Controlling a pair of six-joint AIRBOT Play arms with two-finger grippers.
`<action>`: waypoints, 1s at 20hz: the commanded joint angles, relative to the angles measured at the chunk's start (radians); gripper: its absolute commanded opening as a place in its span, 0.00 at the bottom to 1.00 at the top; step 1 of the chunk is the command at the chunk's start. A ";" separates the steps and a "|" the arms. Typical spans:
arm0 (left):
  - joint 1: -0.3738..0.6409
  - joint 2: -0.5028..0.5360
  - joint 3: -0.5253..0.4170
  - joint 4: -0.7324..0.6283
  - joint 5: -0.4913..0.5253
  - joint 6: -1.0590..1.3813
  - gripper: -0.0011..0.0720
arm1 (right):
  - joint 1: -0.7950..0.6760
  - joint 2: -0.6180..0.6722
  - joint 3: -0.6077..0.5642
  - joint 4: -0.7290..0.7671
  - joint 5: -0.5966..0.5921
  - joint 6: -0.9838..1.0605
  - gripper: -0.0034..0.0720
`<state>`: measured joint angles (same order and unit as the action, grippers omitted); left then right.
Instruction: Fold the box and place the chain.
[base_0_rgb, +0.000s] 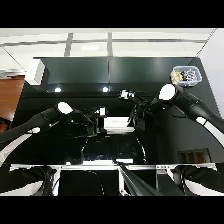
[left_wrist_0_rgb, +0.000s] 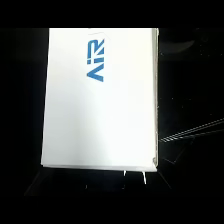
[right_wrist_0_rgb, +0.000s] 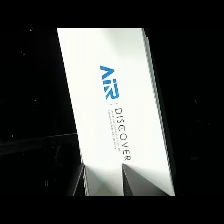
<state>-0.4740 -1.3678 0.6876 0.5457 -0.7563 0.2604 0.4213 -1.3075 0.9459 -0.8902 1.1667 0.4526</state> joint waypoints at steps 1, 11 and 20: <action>0.000 0.000 0.001 0.000 0.001 0.000 0.47 | 0.000 -0.002 -0.010 -0.003 -0.002 -0.001 0.42; 0.000 0.000 0.001 0.000 0.001 0.000 0.47 | -0.012 0.072 0.030 0.005 0.013 0.116 0.42; 0.000 0.000 0.001 -0.001 0.001 0.000 0.47 | -0.152 0.098 -0.233 0.589 0.076 0.346 0.06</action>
<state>-0.4740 -1.3678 0.6876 0.5449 -0.7544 0.2596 0.2924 -1.2125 0.8124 -0.5865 1.2945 0.7681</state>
